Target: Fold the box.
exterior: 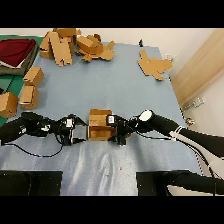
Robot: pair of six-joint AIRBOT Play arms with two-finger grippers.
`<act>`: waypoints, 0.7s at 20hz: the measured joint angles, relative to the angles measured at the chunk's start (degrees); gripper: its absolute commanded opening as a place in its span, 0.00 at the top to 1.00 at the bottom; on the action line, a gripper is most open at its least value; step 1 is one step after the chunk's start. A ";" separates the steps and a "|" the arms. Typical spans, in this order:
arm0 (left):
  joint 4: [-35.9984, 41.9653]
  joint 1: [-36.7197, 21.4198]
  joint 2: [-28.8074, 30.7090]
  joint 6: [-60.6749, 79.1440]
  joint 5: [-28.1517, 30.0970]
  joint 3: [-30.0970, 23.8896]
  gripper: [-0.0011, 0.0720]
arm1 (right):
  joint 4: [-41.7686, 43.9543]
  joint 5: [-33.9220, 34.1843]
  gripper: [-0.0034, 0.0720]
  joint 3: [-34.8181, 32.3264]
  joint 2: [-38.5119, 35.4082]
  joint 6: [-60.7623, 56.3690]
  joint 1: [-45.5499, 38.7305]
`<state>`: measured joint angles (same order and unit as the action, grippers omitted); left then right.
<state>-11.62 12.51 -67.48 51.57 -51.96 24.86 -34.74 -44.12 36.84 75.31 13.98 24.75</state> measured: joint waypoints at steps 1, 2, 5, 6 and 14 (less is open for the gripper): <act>-0.26 0.85 0.00 -0.20 0.55 0.02 0.04 | 0.00 0.04 0.33 0.00 0.00 0.00 0.00; -0.33 1.57 0.07 -0.44 1.14 0.02 0.04 | 0.00 0.09 0.33 0.00 0.00 0.00 0.00; -0.52 3.50 0.07 -1.97 3.23 0.24 0.04 | -0.02 0.15 0.33 0.00 0.00 0.02 0.00; -0.57 4.00 0.07 -2.91 3.87 0.37 0.05 | -0.02 0.17 0.33 -0.02 0.00 0.02 0.00; -0.50 8.46 0.07 -7.28 8.83 0.79 0.05 | -0.02 0.20 0.33 0.00 0.00 0.02 0.00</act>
<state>-12.12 20.97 -67.42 44.29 -43.13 25.65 -34.76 -43.92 36.84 75.31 14.00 24.75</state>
